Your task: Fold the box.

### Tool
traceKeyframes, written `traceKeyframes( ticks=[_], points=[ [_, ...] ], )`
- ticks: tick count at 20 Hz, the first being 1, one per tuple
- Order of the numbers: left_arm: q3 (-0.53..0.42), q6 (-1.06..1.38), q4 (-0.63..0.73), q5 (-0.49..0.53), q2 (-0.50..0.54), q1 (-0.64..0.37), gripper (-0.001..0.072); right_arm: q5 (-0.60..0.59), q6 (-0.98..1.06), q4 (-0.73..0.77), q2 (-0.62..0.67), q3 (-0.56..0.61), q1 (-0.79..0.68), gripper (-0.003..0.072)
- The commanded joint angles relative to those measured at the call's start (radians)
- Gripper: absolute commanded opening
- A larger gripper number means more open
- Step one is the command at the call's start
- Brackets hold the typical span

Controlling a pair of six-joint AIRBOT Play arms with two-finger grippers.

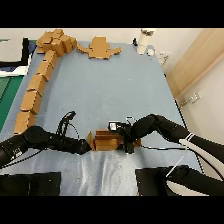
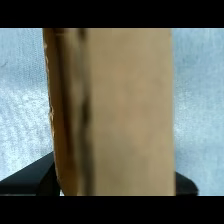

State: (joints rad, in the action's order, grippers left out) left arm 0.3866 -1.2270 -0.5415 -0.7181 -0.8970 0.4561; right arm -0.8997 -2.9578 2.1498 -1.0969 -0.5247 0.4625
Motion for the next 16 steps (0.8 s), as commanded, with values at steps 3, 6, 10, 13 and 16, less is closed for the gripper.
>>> traceKeyframes(
  ticks=[3,6,10,13,16],
  points=[
    [0.024,0.019,-0.144,-0.328,0.000,-0.157,0.0279,0.000,-0.001,0.000,0.000,0.000,0.000,0.0447],
    [0.024,0.011,-0.204,-0.377,0.000,-0.228,0.0210,0.000,-0.001,0.000,0.000,0.000,0.000,0.0447],
    [0.024,-0.002,-0.246,-0.352,-0.002,-0.264,0.0206,0.000,-0.001,0.000,-0.001,0.000,0.000,0.0446],
    [0.024,-0.001,-0.252,-0.315,-0.002,-0.264,0.0013,0.000,-0.001,0.000,0.000,0.000,0.000,0.0447],
    [0.024,-0.013,-0.252,-0.271,-0.003,-0.264,0.0012,0.000,-0.001,0.000,0.000,0.000,0.000,0.0447]
  ],
)
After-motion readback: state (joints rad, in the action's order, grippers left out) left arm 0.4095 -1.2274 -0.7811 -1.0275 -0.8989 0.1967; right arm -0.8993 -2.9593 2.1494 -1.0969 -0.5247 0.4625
